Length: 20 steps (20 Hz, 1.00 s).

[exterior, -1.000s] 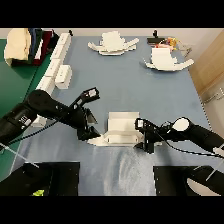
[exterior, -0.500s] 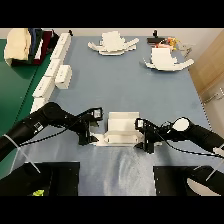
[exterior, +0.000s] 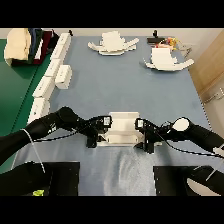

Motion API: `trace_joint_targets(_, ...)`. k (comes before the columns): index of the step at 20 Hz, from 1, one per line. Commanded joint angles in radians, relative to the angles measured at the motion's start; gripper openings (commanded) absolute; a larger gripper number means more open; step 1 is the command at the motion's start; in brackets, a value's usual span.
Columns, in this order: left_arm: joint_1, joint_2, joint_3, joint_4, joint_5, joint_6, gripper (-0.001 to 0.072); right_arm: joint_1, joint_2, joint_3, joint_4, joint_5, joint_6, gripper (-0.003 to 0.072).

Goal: Fold the box.

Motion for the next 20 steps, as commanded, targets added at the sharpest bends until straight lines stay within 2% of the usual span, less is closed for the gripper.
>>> trace_joint_targets(1,-0.034,-0.025,-0.001,-0.061,0.043,0.03,0.0282,0.001,0.0,0.0,0.0,0.0,0.0,0.0505)
trace_joint_targets(3,-0.053,-0.038,-0.001,-0.077,0.067,0.032,0.0269,0.001,0.0,0.0,0.0,0.0,0.0,0.0505)
trace_joint_targets(4,-0.061,-0.042,-0.001,-0.082,0.065,0.038,0.0142,0.001,0.0,0.0,0.0,0.0,0.0,0.0505)
trace_joint_targets(5,-0.071,-0.044,-0.001,-0.082,0.064,0.039,0.0124,0.001,0.0,0.0,0.0,0.0,0.0,0.0505)
trace_joint_targets(11,-0.093,-0.045,-0.001,-0.119,0.084,0.039,0.0134,0.001,0.0,0.0,0.0,0.0,0.0,0.0504)
trace_joint_targets(12,-0.093,-0.045,-0.001,-0.119,0.083,0.034,0.0326,0.001,0.0,0.0,0.0,0.0,0.0,0.0505)
trace_joint_targets(13,-0.093,-0.045,-0.002,-0.119,0.083,0.015,0.0579,0.001,0.0,0.0,0.0,0.0,0.0,0.0505)
trace_joint_targets(16,-0.093,-0.045,-0.002,-0.115,0.082,-0.018,0.0598,0.001,0.0,0.0,0.0,0.0,0.0,0.0504)
trace_joint_targets(18,-0.093,-0.045,-0.002,-0.114,0.08,-0.018,0.0597,0.001,0.0,0.0,0.0,0.0,0.0,0.0505)
trace_joint_targets(19,-0.093,-0.044,-0.002,-0.11,0.073,-0.019,0.0571,0.001,0.0,0.0,0.0,0.0,0.0,0.0505)
trace_joint_targets(20,-0.093,-0.041,-0.001,-0.089,0.067,-0.056,0.0278,0.001,0.0,0.0,0.0,0.0,0.0,0.0505)
